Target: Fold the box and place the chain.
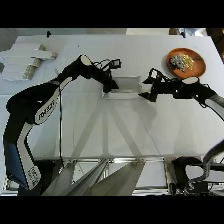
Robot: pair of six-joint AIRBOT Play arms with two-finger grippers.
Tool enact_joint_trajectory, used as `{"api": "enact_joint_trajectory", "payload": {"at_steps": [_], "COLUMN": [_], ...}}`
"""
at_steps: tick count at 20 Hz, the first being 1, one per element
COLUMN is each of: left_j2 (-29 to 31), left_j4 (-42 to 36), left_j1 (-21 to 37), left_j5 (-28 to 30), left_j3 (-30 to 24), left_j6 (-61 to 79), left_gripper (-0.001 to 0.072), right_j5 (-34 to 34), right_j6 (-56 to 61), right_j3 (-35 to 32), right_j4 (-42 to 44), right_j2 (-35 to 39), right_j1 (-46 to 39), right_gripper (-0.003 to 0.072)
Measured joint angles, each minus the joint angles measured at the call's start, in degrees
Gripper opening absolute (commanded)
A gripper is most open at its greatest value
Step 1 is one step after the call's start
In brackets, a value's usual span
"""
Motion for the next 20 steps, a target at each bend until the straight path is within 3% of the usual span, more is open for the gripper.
{"api": "enact_joint_trajectory", "payload": {"at_steps": [7, 20], "left_j2": [0.0, 0.0], "left_j4": [0.0, 0.0], "left_j1": [0.0, 0.0], "left_j5": [0.0, 0.0], "left_j3": [0.0, 0.0], "left_j6": [0.0, 0.0], "left_gripper": [0.0017, 0.0017], "right_j5": [6.5, 14.3], "right_j6": [2.1, 3.5], "right_j3": [7.0, 12.1], "right_j4": [-1.9, -1.4], "right_j2": [-6.9, -14.0], "right_j1": [-0.2, -0.2], "right_gripper": [0.068, 0.068]}}
